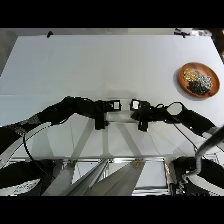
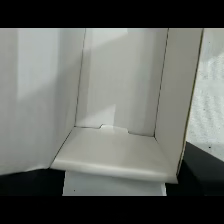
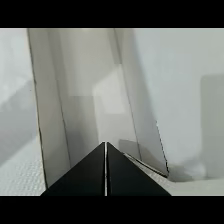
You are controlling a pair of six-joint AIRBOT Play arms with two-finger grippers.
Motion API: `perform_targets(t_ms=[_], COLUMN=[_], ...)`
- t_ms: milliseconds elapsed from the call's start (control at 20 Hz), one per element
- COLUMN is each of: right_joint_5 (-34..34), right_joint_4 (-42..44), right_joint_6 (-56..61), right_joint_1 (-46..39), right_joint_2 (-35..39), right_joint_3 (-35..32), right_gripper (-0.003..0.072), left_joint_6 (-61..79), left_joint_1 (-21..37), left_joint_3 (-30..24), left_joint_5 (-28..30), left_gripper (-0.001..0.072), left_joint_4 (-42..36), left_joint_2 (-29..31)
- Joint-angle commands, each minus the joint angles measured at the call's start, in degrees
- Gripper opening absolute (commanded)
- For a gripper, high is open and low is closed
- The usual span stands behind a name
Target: Fold the box and place the chain.
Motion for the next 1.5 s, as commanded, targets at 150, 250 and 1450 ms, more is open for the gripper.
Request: perform_targets(t_ms=[150, 250, 1450], right_joint_5=[12.4, 16.0, 15.8], right_joint_4=[-9.6, -17.4, -7.9], right_joint_6=[25.5, 44.7, 59.1], right_joint_1=[-5.1, -8.5, -26.7], right_joint_2=[15.7, 21.5, -3.1], right_joint_3=[0.0, 0.0, -0.1], right_gripper=[0.0019, 0.0019, 0.0019], left_joint_6=[0.0, 0.0, 0.0], left_joint_1=[0.0, 0.0, 0.0], left_joint_3=[0.0, 0.0, 0.0], left_joint_5=[0.2, 0.2, 0.2], left_gripper=[0.0396, 0.0396, 0.0396], left_joint_4=[0.0, 0.0, 0.0], left_joint_2=[0.0, 0.0, 0.0])
